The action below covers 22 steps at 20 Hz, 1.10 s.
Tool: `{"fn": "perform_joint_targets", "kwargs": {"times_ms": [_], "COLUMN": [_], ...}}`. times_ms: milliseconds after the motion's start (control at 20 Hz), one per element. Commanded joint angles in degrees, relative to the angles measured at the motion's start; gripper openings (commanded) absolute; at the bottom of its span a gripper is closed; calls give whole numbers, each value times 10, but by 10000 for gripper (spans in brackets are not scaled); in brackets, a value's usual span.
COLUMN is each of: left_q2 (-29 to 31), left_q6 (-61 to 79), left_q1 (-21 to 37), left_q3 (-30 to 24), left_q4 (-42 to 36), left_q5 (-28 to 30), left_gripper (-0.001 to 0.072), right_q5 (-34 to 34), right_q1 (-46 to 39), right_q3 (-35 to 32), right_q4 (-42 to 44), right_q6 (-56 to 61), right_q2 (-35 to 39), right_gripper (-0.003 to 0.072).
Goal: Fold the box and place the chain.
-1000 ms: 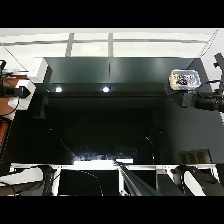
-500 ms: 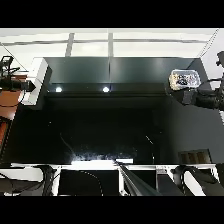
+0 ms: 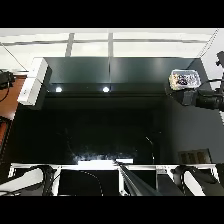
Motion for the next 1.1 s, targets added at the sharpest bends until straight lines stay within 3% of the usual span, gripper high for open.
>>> {"fn": "perform_joint_targets", "kwargs": {"times_ms": [0,100,300,400,500,600,1050], "left_q2": [87,151,299,344,359,362,361], "left_q6": [-56,-55,-55,-132,-139,-135,-126], "left_q1": [-67,-155,-364,-433,-462,-475,-476], "left_q3": [-25,-75,-236,-316,-374,-402,-407], "left_q4": [-64,-61,-43,-19,5,24,28], "left_q5": [-25,43,220,278,315,319,330], "left_gripper": [24,24,24,24,25,26,27], "right_q5": [19,8,-42,-120,-195,-217,-189], "right_q1": [1,10,53,84,110,111,111], "right_q3": [1,1,-2,-25,-75,-114,-128], "right_q4": [-11,-70,-215,-278,-348,-354,-358], "right_q6": [8,48,146,138,139,139,139], "right_q2": [29,74,139,138,131,130,130], "right_gripper": [14,13,13,13,14,15,18]}}
